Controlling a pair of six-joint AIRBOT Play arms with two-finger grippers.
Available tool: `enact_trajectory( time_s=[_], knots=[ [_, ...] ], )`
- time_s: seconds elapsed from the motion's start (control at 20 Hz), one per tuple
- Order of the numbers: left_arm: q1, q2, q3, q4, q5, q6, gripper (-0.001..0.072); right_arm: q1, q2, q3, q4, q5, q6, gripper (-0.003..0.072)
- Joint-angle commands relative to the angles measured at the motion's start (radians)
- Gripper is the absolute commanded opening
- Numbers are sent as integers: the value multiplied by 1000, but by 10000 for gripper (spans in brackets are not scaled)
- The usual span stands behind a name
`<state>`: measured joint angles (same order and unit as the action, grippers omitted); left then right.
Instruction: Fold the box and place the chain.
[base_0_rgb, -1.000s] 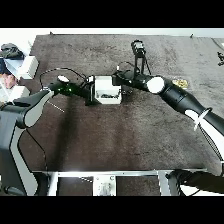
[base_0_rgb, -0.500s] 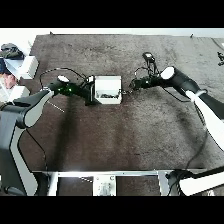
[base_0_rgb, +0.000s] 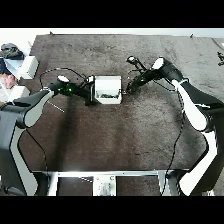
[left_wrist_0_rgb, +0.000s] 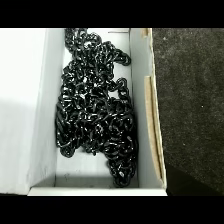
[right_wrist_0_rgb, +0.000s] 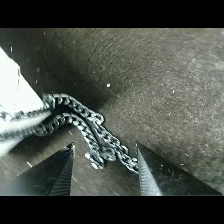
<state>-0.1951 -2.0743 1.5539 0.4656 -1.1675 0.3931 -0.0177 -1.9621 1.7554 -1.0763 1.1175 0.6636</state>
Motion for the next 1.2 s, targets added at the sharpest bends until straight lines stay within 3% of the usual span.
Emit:
enact_trajectory(
  time_s=[0.0,0.25,0.45,0.5,0.55,0.65,0.7,0.75,0.85,1.15],
  knots=[
    [0,-1,0,0,0,0,124,7,-33,46,-46,73,-96,451],
    [0,-1,0,0,0,0,124,38,-42,46,-88,17,-130,450],
    [0,-1,0,0,0,0,124,58,-65,46,-137,43,-130,449],
    [0,-1,0,0,0,0,124,64,-73,46,-137,57,-130,418],
    [0,-1,0,0,0,0,123,72,-78,46,-151,58,-130,305],
    [0,-1,0,0,0,0,124,89,-76,46,-188,76,-155,237],
    [0,-1,0,0,0,0,124,90,-76,46,-184,95,-176,160],
    [0,-1,0,0,0,0,124,90,-76,46,-176,113,-179,160],
    [0,-1,0,0,0,0,124,90,-65,46,-166,164,-182,-14],
    [0,-1,0,0,0,0,124,89,142,46,2,195,-183,-14]
  ],
)
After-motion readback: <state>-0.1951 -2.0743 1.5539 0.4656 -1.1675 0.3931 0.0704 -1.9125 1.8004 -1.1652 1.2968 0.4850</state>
